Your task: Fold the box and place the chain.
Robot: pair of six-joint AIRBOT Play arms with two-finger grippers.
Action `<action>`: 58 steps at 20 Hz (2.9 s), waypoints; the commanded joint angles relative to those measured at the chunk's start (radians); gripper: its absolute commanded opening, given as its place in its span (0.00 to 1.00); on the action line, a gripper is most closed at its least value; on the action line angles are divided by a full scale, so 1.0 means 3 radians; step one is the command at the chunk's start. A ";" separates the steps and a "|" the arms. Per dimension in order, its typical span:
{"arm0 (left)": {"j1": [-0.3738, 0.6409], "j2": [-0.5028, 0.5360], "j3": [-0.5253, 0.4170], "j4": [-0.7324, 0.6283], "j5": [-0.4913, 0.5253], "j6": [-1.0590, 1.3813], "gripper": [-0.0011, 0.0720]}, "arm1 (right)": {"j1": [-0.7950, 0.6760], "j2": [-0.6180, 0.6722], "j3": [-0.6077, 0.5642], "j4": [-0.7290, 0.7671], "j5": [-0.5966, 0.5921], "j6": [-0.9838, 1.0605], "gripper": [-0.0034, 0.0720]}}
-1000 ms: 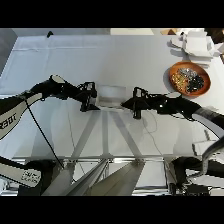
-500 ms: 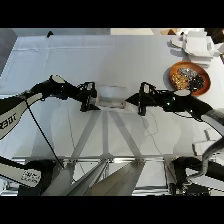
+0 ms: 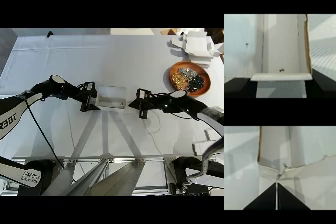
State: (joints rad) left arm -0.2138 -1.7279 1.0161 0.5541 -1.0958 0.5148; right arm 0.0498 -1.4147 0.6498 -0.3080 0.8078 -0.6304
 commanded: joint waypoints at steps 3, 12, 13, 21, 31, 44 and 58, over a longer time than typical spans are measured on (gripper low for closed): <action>0.0001 0.0001 -0.0001 0.0001 0.0000 0.0001 0.46 | 0.0173 -0.0118 0.0001 0.0203 -0.0131 -0.0025 0.23; 0.0001 0.0001 -0.0001 0.0001 0.0000 0.0001 0.46 | 0.0173 -0.0120 0.0001 0.0680 -0.0084 -0.0286 0.36; 0.0001 0.0001 -0.0001 0.0001 0.0001 0.0001 0.46 | 0.0173 -0.0118 0.0001 0.0682 -0.0084 -0.0286 0.36; 0.0001 0.0001 -0.0001 0.0001 0.0000 0.0001 0.46 | 0.0173 -0.0120 0.0001 0.0680 0.0051 -0.0287 0.27; 0.0001 0.0001 -0.0001 0.0001 0.0000 0.0001 0.46 | 0.0174 -0.0173 0.0001 0.1054 0.0084 -0.0435 0.64; 0.0001 0.0001 -0.0001 0.0001 0.0000 0.0001 0.46 | -0.0184 0.0843 0.0001 0.0244 -0.0092 0.1242 0.06; 0.0001 0.0001 -0.0001 0.0001 0.0000 0.0001 0.46 | -0.1063 0.0689 -0.0005 -0.1531 0.0710 0.5526 0.05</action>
State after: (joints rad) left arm -0.2138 -1.7279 1.0161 0.5541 -1.0958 0.5148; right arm -0.2604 -1.1248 0.6491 -0.8291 0.9611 0.9333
